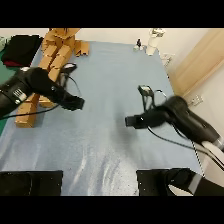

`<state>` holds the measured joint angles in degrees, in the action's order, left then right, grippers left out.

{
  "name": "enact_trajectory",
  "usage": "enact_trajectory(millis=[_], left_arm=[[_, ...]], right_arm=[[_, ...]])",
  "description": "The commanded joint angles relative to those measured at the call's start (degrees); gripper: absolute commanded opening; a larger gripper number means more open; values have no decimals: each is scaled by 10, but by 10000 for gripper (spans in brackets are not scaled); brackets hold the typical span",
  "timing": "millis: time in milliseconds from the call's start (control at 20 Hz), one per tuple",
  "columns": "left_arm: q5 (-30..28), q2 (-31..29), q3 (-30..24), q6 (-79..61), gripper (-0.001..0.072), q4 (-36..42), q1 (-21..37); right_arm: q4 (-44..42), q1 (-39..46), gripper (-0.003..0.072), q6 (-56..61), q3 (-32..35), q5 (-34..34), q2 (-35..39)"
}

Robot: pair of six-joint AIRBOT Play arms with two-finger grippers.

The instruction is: Fold the box.

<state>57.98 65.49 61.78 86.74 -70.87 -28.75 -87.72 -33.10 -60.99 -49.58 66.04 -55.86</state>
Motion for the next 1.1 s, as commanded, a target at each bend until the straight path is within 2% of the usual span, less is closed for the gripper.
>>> enact_trajectory(millis=[0,100,250,450,1050], left_arm=[[-59,8,0,47,9,-28,-85],[-60,26,0,49,10,-28,-87],[-61,54,1,49,11,-24,-87],[-64,66,0,48,11,-24,-87],[-64,66,1,48,11,-24,-87]], right_arm=[[-123,47,2,-127,-103,-5,-155],[-148,39,2,-136,-129,-28,-214],[-150,21,3,-136,-141,-51,-251],[-156,16,3,-135,-141,-73,-254],[-155,16,3,-135,-141,-71,-254]])
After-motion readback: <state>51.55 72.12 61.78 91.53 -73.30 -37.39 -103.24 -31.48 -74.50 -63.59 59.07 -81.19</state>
